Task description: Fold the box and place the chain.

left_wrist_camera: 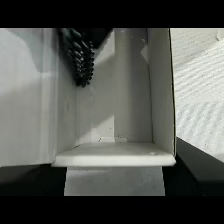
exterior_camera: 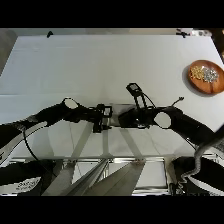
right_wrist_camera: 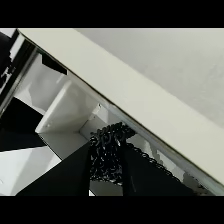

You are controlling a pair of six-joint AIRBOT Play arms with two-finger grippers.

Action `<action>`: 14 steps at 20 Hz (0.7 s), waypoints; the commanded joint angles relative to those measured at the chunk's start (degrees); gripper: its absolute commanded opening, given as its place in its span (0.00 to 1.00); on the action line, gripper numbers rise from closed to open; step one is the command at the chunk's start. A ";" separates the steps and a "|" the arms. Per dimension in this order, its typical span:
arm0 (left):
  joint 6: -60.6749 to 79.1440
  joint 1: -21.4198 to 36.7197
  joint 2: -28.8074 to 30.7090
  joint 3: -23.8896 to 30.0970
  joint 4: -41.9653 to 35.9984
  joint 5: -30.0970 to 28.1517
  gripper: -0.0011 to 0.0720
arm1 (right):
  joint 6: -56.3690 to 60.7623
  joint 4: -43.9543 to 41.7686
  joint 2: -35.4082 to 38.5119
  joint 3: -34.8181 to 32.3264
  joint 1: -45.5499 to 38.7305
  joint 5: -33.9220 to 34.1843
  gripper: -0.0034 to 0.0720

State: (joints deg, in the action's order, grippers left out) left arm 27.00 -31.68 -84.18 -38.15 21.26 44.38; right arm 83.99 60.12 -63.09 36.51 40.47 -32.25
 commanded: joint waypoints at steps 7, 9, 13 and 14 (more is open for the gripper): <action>0.02 0.04 0.04 -0.02 0.02 0.00 0.53 | 0.02 0.02 -1.22 -0.02 0.39 -2.73 0.28; 0.02 0.04 0.04 -0.02 0.02 0.00 0.53 | 0.02 0.02 -0.96 -0.02 0.39 -3.23 0.32; 0.02 0.04 0.04 -0.02 0.02 0.00 0.53 | 0.00 0.04 -0.96 0.00 0.35 -3.61 0.51; 0.02 0.04 0.04 -0.02 0.02 0.00 0.53 | 0.00 0.07 -0.94 0.09 0.35 -4.31 0.51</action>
